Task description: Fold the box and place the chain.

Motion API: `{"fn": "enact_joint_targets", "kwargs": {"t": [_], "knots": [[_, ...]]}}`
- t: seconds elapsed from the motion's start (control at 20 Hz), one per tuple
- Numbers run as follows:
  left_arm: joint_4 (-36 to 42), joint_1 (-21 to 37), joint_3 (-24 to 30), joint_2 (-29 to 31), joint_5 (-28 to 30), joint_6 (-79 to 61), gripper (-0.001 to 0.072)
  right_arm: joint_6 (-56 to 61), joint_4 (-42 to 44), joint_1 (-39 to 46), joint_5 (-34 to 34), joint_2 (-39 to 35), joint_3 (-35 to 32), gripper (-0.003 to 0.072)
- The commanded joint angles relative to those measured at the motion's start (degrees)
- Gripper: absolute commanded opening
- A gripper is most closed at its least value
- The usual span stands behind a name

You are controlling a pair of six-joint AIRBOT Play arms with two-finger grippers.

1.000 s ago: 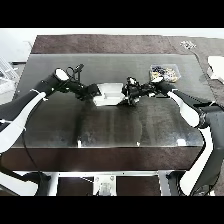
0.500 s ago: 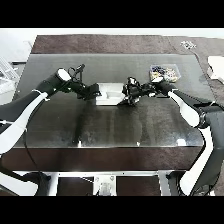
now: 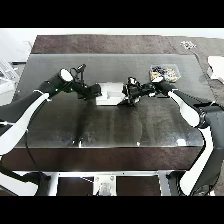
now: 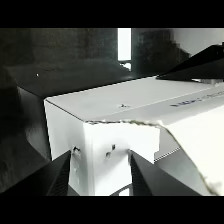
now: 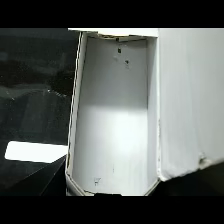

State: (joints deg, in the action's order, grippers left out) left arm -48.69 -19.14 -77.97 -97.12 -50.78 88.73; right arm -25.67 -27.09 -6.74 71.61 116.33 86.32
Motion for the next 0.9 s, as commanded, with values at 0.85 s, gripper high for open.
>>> {"fn": "enact_joint_targets", "kwargs": {"t": [0.85], "knots": [[-13.11, -2.60, -2.16, -2.14, -0.92, 9.05, 0.0398, -0.04, 0.07, -0.07, 0.00, 0.02, 0.02, 0.0516]]}}
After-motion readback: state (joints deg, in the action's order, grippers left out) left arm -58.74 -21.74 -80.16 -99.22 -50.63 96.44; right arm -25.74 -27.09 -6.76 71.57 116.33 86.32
